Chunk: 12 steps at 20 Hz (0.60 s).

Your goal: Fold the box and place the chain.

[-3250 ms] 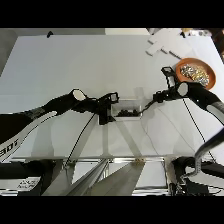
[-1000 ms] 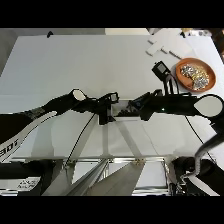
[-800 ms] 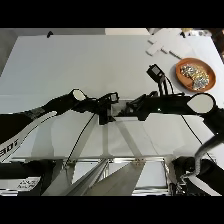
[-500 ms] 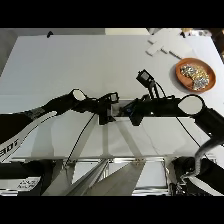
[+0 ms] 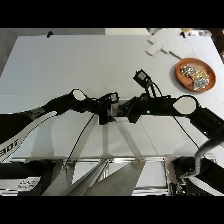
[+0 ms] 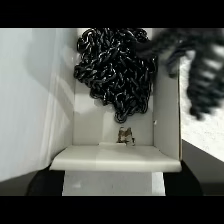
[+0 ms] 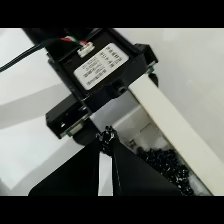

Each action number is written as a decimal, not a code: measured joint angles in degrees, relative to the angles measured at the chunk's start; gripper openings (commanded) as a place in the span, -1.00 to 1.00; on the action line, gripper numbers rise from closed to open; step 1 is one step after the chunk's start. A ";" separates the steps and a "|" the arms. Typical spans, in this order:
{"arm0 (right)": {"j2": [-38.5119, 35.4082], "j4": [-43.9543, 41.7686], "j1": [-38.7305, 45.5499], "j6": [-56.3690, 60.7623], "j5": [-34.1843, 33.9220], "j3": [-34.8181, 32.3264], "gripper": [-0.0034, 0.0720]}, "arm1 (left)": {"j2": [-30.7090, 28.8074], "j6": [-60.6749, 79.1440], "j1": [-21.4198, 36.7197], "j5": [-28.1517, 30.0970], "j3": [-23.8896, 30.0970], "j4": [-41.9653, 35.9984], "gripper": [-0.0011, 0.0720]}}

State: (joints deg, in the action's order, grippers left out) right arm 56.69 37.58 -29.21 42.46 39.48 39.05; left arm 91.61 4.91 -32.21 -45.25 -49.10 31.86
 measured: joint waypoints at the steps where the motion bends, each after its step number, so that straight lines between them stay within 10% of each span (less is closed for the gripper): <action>1: 0.02 0.00 0.00 0.22 -0.68 0.00 -0.47 | 0.00 -0.02 0.00 0.00 0.00 0.00 -0.94; 12: -0.33 -0.04 -0.02 -3.17 -3.67 5.38 -0.50 | 0.00 0.00 -0.02 0.02 0.00 0.00 -0.94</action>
